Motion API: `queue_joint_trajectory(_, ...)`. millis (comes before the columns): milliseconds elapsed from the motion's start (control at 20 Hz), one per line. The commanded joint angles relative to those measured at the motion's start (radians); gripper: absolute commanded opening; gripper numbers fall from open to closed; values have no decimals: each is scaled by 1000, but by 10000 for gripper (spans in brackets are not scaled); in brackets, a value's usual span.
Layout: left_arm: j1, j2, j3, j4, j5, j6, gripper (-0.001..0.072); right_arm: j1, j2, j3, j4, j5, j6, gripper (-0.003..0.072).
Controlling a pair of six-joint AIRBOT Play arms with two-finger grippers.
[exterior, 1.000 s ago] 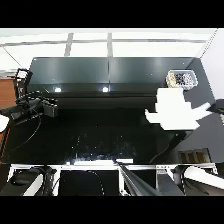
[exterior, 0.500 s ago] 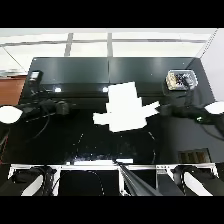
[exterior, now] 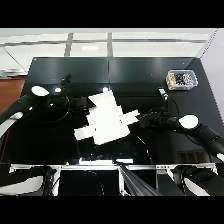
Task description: Fold the box and place the chain.
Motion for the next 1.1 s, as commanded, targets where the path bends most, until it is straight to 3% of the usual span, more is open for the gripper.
queue_joint_trajectory(0, -16, -173, 77, -66, -165, 14, 701, 27, 1, -4, 5, -24, 0, 14)
queue_joint_trajectory(100, -31, -214, 101, -67, -258, 99, 669, 27, 1, -4, 5, -23, 0, 14)
queue_joint_trajectory(300, -35, -230, 131, 10, -387, 257, 402, 27, 1, -4, 5, -23, 0, 14)
queue_joint_trajectory(350, -35, -230, 138, 41, -389, 257, 386, 27, 1, -4, 4, -24, 0, 14)
queue_joint_trajectory(450, -35, -230, 140, 50, -396, 311, 215, 27, 1, -4, 3, -23, 0, 14)
queue_joint_trajectory(650, -35, -230, 153, 79, -431, 362, 209, 27, 1, -4, -26, -24, 0, 15)
queue_joint_trajectory(700, -35, -230, 158, 91, -428, 363, 97, 27, 1, -4, -29, -24, 0, 15)
queue_joint_trajectory(750, -35, -230, 164, 92, -426, 369, 39, 27, 2, -3, -44, -27, 0, 74)
queue_joint_trajectory(800, -35, -230, 174, 92, -426, 378, 24, 24, 3, 1, -58, -33, 0, 447)
queue_joint_trajectory(850, -35, -228, 188, 92, -429, 377, 23, 14, 8, 17, -82, -13, -1, 718)
queue_joint_trajectory(1050, -39, -145, 207, 103, -412, 378, 22, -65, 71, 178, -323, 193, -1, 719)
